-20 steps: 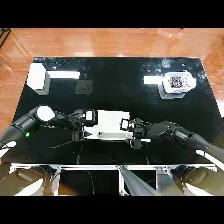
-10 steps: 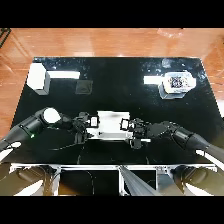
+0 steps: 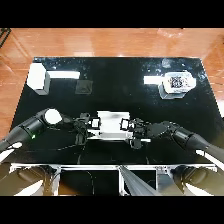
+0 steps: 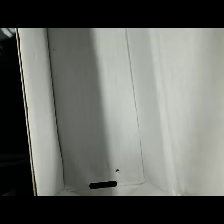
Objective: Fold the box and place the chain.
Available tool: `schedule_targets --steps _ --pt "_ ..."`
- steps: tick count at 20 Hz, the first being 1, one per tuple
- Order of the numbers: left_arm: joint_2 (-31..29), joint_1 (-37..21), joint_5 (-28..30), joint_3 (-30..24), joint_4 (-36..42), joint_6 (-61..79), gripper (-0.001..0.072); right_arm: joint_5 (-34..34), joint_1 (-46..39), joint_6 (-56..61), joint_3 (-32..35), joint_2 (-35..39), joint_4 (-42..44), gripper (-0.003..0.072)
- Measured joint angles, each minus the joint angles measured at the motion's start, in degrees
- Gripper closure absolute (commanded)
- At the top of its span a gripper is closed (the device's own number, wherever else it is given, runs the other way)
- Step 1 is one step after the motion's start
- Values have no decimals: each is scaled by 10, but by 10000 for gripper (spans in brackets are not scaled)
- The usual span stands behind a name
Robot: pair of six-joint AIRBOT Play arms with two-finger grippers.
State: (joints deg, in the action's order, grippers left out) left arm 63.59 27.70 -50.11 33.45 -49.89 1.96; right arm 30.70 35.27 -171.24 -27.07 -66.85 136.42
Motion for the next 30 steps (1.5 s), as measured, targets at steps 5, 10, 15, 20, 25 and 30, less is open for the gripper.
schedule_targets --steps 5,10,15,20,25,30 --pt "5 9 8 0 7 0 465 0 0 0 0 0 0 554" --pt "6 12 16 0 15 0 463 0 0 0 0 0 0 554" --pt "10 12 20 0 37 0 463 0 0 0 0 0 0 554" --pt "19 12 22 0 58 0 464 0 0 0 0 0 0 554" --pt "21 12 27 0 63 0 447 0 0 0 0 0 0 554" --pt "22 19 39 0 64 3 446 0 0 0 0 0 0 554"
